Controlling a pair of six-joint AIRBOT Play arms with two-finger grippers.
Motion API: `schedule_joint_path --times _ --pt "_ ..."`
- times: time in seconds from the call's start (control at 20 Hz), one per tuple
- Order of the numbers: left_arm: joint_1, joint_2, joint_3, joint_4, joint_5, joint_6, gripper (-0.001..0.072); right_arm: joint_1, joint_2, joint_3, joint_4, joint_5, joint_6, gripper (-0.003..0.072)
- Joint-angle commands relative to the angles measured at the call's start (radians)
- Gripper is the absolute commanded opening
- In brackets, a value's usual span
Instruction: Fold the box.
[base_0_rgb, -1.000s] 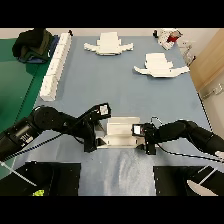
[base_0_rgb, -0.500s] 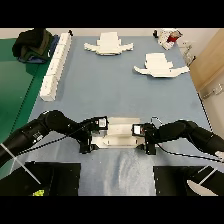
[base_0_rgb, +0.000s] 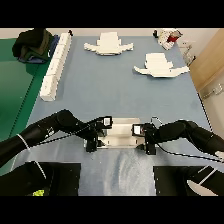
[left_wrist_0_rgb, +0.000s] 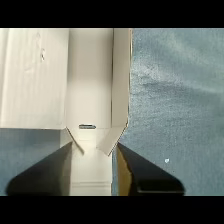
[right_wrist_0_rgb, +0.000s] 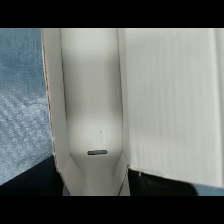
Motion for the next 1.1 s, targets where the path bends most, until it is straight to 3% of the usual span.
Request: schedule_joint_path --times 0.0,0.05,0.2,0.25,0.9,0.95,1.0,1.05 --pt "-0.015 -0.032 0.001 -0.027 0.017 0.036 0.0214 0.0 0.001 0.0 0.0 0.0 0.0 0.0447" --pt "-0.015 -0.041 0.001 -0.031 0.03 0.036 0.0172 0.0 0.001 0.0 0.0 0.0 0.0 0.0447" --pt "-0.034 -0.046 0.001 -0.058 0.066 0.04 0.0159 0.0 0.001 0.0 0.0 0.0 0.0 0.0447" --pt "-0.043 -0.046 0.001 -0.067 0.076 0.054 0.0017 0.0 0.001 0.0 0.0 0.0 0.0 0.0447" --pt "-0.077 -0.068 0.001 -0.136 0.128 0.057 0.0015 0.0 0.001 0.0 0.0 0.0 0.0 0.0447" --pt "-0.077 -0.072 0.001 -0.135 0.128 0.057 0.0115 0.0 0.001 0.0 0.0 0.0 0.0 0.0447" --pt "-0.077 -0.074 0.001 -0.136 0.127 0.057 0.0447 0.0 0.001 0.0 0.0 0.0 0.0 0.0447" --pt "-0.077 -0.074 0.001 -0.136 0.128 0.057 0.0536 0.0 0.001 0.0 0.0 0.0 0.0 0.0447"
